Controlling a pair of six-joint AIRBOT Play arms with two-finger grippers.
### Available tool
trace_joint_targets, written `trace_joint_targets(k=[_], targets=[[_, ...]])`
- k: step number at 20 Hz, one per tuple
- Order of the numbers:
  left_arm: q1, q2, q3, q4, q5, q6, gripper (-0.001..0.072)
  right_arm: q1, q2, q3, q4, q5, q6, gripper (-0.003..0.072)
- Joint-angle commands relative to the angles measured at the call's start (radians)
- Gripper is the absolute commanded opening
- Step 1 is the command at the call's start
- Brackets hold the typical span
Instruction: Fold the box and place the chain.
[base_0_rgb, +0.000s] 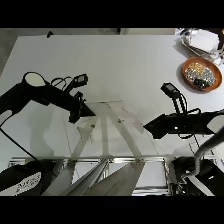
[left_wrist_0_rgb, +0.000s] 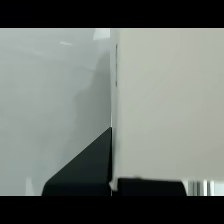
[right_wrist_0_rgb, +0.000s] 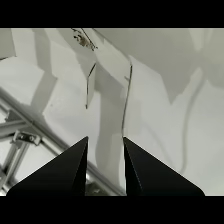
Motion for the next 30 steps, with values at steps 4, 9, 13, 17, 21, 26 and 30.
trace_joint_targets(k=[4, 9, 13, 17, 21, 26, 30], targets=[[-0.024, 0.009, -0.083, -0.035, 0.128, 0.117, 0.0003, 0.0, 0.018, 0.003, -0.015, 0.046, 0.01, 0.0254], [-0.097, -0.06, -0.083, -0.062, 0.235, 0.266, 0.0007, 0.0, 0.018, 0.003, -0.047, 0.024, 0.01, 0.0253], [-0.104, -0.13, -0.083, -0.072, 0.261, 0.304, 0.0007, 0.0, 0.018, 0.003, -0.057, -0.005, 0.01, 0.0254], [-0.105, -0.145, -0.083, -0.082, 0.319, 0.356, 0.0007, 0.0, 0.018, 0.003, -0.059, -0.005, 0.01, 0.0254], [-0.105, -0.155, -0.083, -0.156, 0.344, 0.427, 0.0007, 0.0, 0.018, 0.003, -0.063, -0.008, 0.01, 0.0254], [-0.105, -0.193, -0.083, -0.161, 0.347, 0.434, 0.0007, 0.0, 0.018, 0.003, -0.068, -0.007, 0.009, 0.0254], [-0.105, -0.207, -0.083, -0.159, 0.351, 0.44, 0.0007, 0.0, 0.018, 0.003, -0.068, -0.008, 0.009, 0.0254]])
